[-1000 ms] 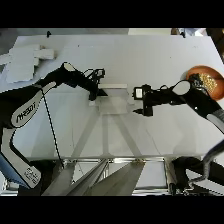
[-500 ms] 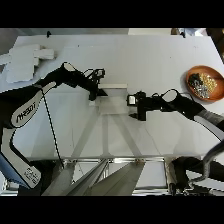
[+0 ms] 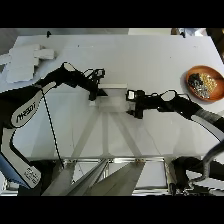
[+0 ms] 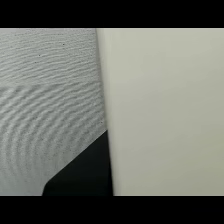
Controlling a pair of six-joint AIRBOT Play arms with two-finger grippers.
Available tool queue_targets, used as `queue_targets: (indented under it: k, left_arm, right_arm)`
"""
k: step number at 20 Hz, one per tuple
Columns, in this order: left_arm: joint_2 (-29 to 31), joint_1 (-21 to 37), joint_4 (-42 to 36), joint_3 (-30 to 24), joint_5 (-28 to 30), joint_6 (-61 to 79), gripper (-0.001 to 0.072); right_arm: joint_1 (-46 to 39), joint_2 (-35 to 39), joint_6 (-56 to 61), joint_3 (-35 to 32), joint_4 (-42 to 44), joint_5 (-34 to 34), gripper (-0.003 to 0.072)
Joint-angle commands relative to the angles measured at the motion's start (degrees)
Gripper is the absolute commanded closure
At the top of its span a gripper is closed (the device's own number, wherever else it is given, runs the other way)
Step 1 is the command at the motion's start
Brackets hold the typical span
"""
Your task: Fold the box and place the chain.
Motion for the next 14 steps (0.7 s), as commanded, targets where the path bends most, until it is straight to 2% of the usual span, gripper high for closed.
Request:
queue_targets:
  k: [1,8,12,14]
  left_arm:
    - [0.0,0.0,0.0,0.0,0.0,0.0,0.0695]
    - [0.0,0.0,0.0,0.0,0.0,0.0,0.0695]
    - [0.0,0.0,0.0,0.0,0.0,0.0,0.0695]
    - [0.0,0.0,0.0,0.0,0.0,0.0,0.0695]
  right_arm:
    - [0.0,0.0,4.2,0.0,0.3,-2.6,-0.0002]
    - [0.0,4.0,11.7,0.0,-4.0,-4.2,-0.0002]
    - [0.0,4.0,8.3,0.0,-3.4,-5.6,-0.0002]
    - [-1.0,3.9,5.2,0.0,0.0,-5.7,-0.0002]
